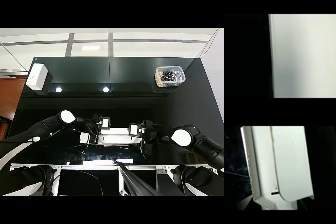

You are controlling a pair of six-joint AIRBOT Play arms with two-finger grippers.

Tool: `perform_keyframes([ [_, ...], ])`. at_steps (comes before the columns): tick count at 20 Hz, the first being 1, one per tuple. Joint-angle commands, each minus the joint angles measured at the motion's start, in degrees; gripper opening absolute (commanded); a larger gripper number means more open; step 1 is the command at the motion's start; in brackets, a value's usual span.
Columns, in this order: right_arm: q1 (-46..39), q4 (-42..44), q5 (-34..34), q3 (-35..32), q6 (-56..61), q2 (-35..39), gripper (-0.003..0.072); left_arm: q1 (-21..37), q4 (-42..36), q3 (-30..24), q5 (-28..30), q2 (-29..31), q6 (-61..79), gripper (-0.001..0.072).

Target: Fold the box and place the chain.

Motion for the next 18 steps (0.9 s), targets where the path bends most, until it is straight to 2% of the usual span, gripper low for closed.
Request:
perform_keyframes([
  [1, -0.7, 0.4, -0.5, 0.1, 0.2, 0.3, 0.0603, 0.0, 0.0, 0.0, -0.2, 0.0, 0.0, 0.0023],
  [8, -0.7, 0.4, -1.4, 0.5, 0.2, 0.5, 0.0603, 0.0, 0.0, 0.0, -0.2, 0.0, 0.0, 0.0023],
  [12, -0.7, 2.2, -5.2, 0.5, 0.2, 0.4, 0.0603, 0.0, 0.0, 0.0, -0.2, 0.0, 0.0, 0.0024],
  [18, -0.7, 6.3, -2.2, 0.5, -5.5, -2.9, 0.0603, 0.0, 0.0, 0.0, -0.2, 0.0, 0.0, 0.0024],
])
